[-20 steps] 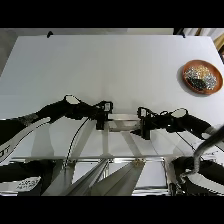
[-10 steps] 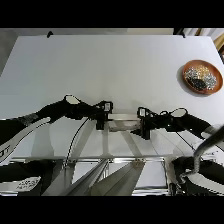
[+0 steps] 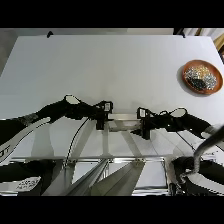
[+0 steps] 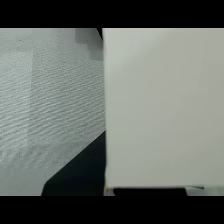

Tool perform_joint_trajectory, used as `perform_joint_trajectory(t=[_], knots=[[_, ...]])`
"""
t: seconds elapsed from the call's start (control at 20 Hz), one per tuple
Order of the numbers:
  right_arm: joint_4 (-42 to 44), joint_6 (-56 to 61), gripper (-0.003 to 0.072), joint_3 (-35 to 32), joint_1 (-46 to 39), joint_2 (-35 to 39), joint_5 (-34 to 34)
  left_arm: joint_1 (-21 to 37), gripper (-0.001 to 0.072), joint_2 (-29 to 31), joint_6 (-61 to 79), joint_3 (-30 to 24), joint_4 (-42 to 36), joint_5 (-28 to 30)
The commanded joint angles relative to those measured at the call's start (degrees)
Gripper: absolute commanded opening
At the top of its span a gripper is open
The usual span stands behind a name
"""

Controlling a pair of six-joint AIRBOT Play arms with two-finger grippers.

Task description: Fold the box and place the chain.

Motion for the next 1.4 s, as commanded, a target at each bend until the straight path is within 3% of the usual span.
perform_joint_trajectory(t=[0.0, 1.1, 1.15, 1.2, 1.25, 1.35], knots=[[-0.5, 0.0, 0.0405, 0.0, 0.0, 0.0, 0.0, 0.0, 0.0011, 0.0, 0.0, 0.0, 0.0, 0.0], [-0.5, 0.0, 0.0406, 0.0, 0.0, 0.0, 0.0, 0.0, 0.0019, 0.0, 0.0, 0.0, 0.0, 0.3], [-0.5, 0.0, 0.0406, 0.0, 0.0, 0.0, 0.0, 0.0, 0.0121, 0.0, 0.0, 0.0, 0.0, 0.3], [-0.5, 0.0, 0.0406, 0.0, 0.0, 0.0, 0.0, 0.0, 0.0291, 0.3, 0.0, 0.0, 0.0, 0.6], [-0.5, 0.0, 0.0406, 0.0, 0.0, 0.0, 0.0, 0.1, 0.0357, 0.7, 0.0, 0.0, 0.0, 1.0], [-0.5, 0.0, 0.0406, 0.0, 0.0, 0.0, 0.0, 0.4, 0.0369, 2.2, 0.0, 0.0, 0.5, 1.9]])
